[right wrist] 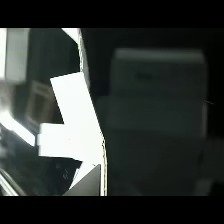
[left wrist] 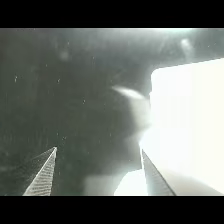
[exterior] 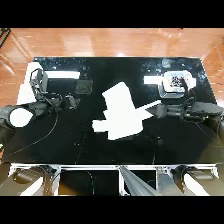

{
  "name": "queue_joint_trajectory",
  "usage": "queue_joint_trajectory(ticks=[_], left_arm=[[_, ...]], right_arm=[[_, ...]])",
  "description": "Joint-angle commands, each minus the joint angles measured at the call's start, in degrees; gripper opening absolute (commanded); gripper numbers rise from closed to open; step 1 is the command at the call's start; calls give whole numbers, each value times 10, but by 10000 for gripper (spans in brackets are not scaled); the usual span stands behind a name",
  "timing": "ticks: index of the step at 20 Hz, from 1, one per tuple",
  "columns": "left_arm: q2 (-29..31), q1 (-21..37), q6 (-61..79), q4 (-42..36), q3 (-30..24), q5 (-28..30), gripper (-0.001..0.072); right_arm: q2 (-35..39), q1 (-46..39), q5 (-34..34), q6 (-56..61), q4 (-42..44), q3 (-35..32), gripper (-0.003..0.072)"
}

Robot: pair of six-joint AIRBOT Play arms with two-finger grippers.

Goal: Fold the box and place the chain.

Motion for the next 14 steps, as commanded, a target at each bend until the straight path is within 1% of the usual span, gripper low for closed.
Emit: queue_joint_trajectory(ticks=[1, 3, 4, 5, 6, 7, 8, 9, 11, 14], left_arm=[[-23, 52, 94, -116, 0, -66, 622], [-52, 92, 190, -175, -1, -143, 622], [-71, 112, 212, -189, -4, -183, 622], [-87, 132, 229, -198, -10, -207, 622], [-103, 151, 264, -222, -18, -220, 622], [-120, 170, 328, -273, -28, -231, 622], [-139, 185, 410, -340, -37, -246, 622], [-161, 193, 495, -397, -42, -266, 622], [-215, 186, 601, -477, -43, -292, 622], [-292, 153, 739, -576, -41, -293, 622]], right_arm=[[29, 78, 34, -99, 5, -9, 25], [29, 92, 37, -108, 0, -9, 25], [29, 98, 39, -115, -4, -9, 24], [29, 102, 47, -118, -13, -9, 24], [29, 107, 60, -117, -24, -9, 24], [29, 112, 77, -117, -31, -9, 24], [29, 115, 93, -117, -31, -9, 24], [29, 118, 106, -117, -31, -9, 24], [29, 119, 112, -116, -29, -9, 24], [29, 119, 112, -105, -29, -9, 24]])
